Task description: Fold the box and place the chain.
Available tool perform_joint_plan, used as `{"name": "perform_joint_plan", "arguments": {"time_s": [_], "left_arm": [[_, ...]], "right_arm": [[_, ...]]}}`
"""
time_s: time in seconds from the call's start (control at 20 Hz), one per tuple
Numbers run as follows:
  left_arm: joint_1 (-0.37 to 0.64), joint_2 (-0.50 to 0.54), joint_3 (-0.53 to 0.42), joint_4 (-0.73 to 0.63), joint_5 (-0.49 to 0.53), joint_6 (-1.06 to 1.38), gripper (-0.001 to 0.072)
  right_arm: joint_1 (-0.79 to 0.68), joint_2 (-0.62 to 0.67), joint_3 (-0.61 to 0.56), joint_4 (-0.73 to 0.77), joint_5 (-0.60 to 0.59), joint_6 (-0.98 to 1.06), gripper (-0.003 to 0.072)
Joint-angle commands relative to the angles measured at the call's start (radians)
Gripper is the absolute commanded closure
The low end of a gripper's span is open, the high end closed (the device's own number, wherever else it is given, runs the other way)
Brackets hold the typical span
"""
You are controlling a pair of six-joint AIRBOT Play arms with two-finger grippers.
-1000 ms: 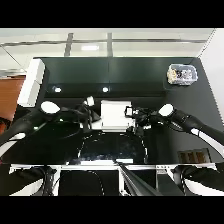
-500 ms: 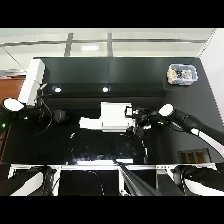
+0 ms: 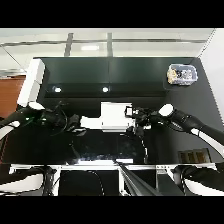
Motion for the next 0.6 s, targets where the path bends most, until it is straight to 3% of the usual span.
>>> {"name": "perform_joint_plan", "arguments": {"time_s": [0.0, 0.4, 0.5, 0.55], "left_arm": [[-0.121, -0.026, 0.038, -0.064, 0.038, 0.059, 0.0686], [-0.173, -0.026, 0.188, -0.069, -0.034, 0.119, 0.066], [-0.174, -0.026, 0.205, -0.081, -0.045, 0.118, 0.0247], [-0.174, -0.026, 0.213, -0.082, -0.048, 0.117, 0.0126]], "right_arm": [[0.001, -0.001, 0.0, 0.0, 0.0, -0.001, 0.0558], [0.001, 0.0, 0.0, 0.0, 0.0, -0.001, 0.0558], [0.001, -0.001, 0.0, 0.0, 0.0, -0.001, 0.0559], [0.001, 0.0, 0.0, 0.0, 0.0, -0.001, 0.0559]]}}
